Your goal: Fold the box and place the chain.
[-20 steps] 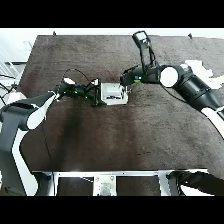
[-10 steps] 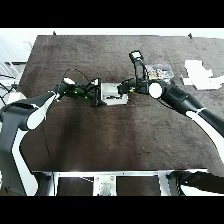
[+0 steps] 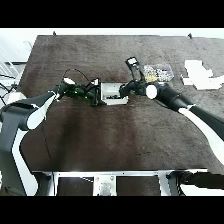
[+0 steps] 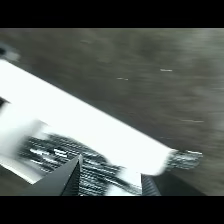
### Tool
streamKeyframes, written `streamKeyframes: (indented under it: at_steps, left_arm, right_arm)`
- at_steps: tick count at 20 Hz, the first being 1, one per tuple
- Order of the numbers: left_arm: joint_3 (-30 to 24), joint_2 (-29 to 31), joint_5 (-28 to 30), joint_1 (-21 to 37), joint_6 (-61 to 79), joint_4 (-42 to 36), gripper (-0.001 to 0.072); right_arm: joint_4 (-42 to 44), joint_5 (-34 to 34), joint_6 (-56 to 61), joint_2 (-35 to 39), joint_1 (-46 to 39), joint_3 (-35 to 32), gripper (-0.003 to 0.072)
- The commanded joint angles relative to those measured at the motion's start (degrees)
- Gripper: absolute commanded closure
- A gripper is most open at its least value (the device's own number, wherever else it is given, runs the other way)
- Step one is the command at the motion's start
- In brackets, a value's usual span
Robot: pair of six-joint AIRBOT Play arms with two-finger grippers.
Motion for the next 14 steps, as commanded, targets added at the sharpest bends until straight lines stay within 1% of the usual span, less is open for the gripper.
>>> streamKeyframes:
  at_steps: [1,3,5,7,8,10,13,14]
  left_arm:
    - [0.0,0.0,0.0,0.0,0.0,0.0,0.0289]
    - [0.0,0.0,0.0,0.0,0.0,0.0,0.0289]
    - [0.0,0.0,0.0,0.0,0.0,0.0,0.0288]
    - [0.0,0.0,0.0,0.0,0.0,0.0,0.0288]
    - [0.0,0.0,0.0,0.0,0.0,0.0,0.0288]
    - [0.0,0.0,0.0,0.0,0.0,0.0,0.0288]
    - [0.0,0.0,0.1,0.0,0.0,0.0,0.0288]
    - [0.0,0.0,0.1,0.0,0.0,0.0,0.0289]
  right_arm:
    - [0.7,7.3,-15.7,2.4,-7.1,0.0,0.0251]
    - [8.3,10.6,-30.3,1.9,-11.8,0.0,0.0251]
    - [18.4,14.4,-47.5,0.2,-15.8,0.0,0.0252]
    - [27.7,20.3,-63.1,-3.0,-18.8,0.6,0.0252]
    - [30.8,23.1,-68.9,-4.9,-19.8,1.2,0.0252]
    - [33.6,26.8,-74.7,-9.1,-20.7,3.5,0.0252]
    - [34.0,33.3,-77.1,-14.7,-20.3,8.4,0.0252]
    - [34.1,33.8,-77.6,-15.9,-20.2,9.5,0.0252]
